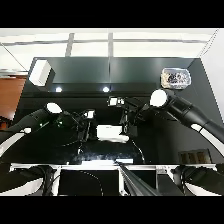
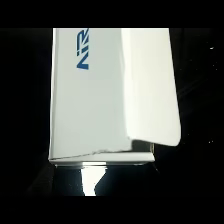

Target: Fold the box and place the chain.

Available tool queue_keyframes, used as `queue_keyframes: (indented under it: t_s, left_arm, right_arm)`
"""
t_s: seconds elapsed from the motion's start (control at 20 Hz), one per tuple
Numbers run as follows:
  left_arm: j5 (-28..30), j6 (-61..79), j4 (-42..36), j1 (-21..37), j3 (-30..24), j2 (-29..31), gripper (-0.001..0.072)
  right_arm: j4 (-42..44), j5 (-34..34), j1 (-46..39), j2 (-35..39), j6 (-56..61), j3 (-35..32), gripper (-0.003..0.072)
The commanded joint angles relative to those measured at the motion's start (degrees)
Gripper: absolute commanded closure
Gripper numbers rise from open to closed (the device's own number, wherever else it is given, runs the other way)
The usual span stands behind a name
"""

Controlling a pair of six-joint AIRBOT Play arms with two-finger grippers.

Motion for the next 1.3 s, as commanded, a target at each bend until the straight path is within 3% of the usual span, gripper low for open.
queue_keyframes:
  t_s: [0.0, 0.05, 0.15, 0.6, 0.7, 0.95, 1.25]
  left_arm:
    - [0.00, 0.02, 0.02, -0.04, 0.04, -0.02, 0.0245]
    - [0.00, 0.02, 0.02, -0.04, 0.04, -0.02, 0.0246]
    - [0.00, 0.02, 0.02, -0.04, 0.04, -0.02, 0.0246]
    - [-0.02, 0.02, 0.02, -0.04, 0.04, -0.02, 0.0245]
    - [-0.02, 0.02, 0.02, -0.04, 0.04, -0.02, 0.0245]
    - [-0.02, 0.02, 0.02, -0.04, 0.04, -0.02, 0.0245]
    - [-0.04, 0.02, 0.02, -0.04, 0.04, -0.02, 0.0245]
  right_arm:
    - [-3.08, -1.33, 1.57, 1.11, 3.32, 0.00, 0.0204]
    - [-4.66, -1.64, 1.73, 1.86, 5.16, 0.00, 0.0204]
    - [-7.10, -1.11, 1.75, 3.32, 7.61, 0.00, 0.0333]
    - [-10.86, 0.50, 4.44, 4.26, 13.57, -0.02, 0.0344]
    - [-11.96, 0.44, 5.27, 4.35, 14.34, -0.02, 0.0424]
    - [-12.52, -1.11, 5.66, 4.35, 16.68, -0.02, 0.0444]
    - [-12.48, 2.43, 5.66, 4.35, 16.70, -0.02, 0.0444]
